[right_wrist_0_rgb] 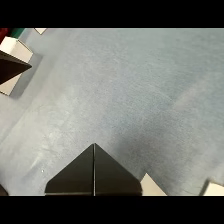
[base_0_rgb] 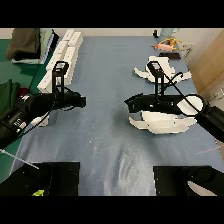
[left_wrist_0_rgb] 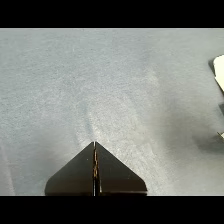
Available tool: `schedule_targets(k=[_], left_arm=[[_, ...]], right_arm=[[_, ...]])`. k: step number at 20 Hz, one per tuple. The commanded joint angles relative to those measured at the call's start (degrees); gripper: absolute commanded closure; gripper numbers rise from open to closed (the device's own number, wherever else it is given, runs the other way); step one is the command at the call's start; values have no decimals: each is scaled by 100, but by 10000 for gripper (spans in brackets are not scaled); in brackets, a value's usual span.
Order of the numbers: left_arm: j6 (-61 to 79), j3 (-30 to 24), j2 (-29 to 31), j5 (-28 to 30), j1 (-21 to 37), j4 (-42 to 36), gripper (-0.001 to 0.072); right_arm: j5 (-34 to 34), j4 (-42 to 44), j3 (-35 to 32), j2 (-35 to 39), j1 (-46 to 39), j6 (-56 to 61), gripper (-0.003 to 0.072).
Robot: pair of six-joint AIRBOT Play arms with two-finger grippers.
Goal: Fold the box.
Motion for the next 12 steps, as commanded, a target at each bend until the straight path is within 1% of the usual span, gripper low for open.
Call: schedule_targets(k=[1, 9, 12], left_arm=[[0, 0, -2, -4, 4, 2, 694], [0, 2, -9, 0, 4, 2, 694], [0, 2, -9, 0, 4, 2, 695]], right_arm=[[11, -4, -4, -2, 0, 0, 684], [0, 4, 0, -2, 0, 0, 685], [-417, 9, 0, -15, -2, -22, 685]])
